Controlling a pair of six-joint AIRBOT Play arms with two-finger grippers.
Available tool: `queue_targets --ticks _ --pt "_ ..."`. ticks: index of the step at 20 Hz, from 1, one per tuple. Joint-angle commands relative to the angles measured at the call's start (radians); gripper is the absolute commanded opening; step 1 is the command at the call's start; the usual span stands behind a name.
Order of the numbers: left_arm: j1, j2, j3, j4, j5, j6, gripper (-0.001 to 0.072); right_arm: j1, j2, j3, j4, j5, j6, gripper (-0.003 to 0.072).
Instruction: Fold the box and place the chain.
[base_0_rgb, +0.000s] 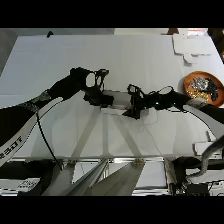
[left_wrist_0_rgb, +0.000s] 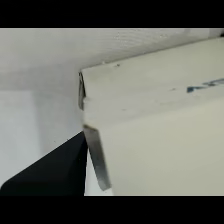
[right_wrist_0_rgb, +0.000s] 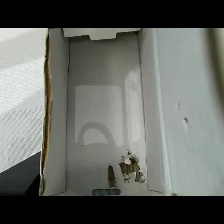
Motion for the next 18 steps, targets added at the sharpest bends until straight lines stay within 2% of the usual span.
queue_targets --ticks 1,5,8,9,11,16,17,18 --pt "0.001 -0.012 0.0 0.026 0.049 -0.03 0.0353 0.0 0.0 0.001 0.0 0.002 0.0 0.0521" --pt "-0.01 -0.07 0.0 0.021 0.038 -0.034 0.035 0.0 0.0 0.001 0.0 0.002 0.0 0.0521" --pt "-0.019 -0.097 0.0 0.022 0.039 -0.034 0.0308 0.0 0.0 0.001 0.0 0.002 0.0 0.0521" --pt "-0.019 -0.098 0.0 0.022 0.046 -0.033 0.0242 0.0 0.0 0.001 0.0 0.002 0.0 0.0521" --pt "-0.019 -0.098 0.0 0.02 0.061 -0.034 0.0008 0.0 0.0 0.001 0.0 0.002 0.0 0.0521" --pt "-0.021 -0.098 0.0 0.002 0.055 -0.033 0.0007 0.0 0.0 0.001 0.0 0.002 0.0 0.0521" --pt "-0.021 -0.097 0.0 0.001 0.055 -0.033 0.002 0.0 0.0 0.001 0.0 0.002 0.0 0.0521" --pt "-0.021 -0.097 0.0 -0.006 0.051 -0.033 0.0076 0.0 0.0 0.001 0.0 0.002 0.0 0.0521"
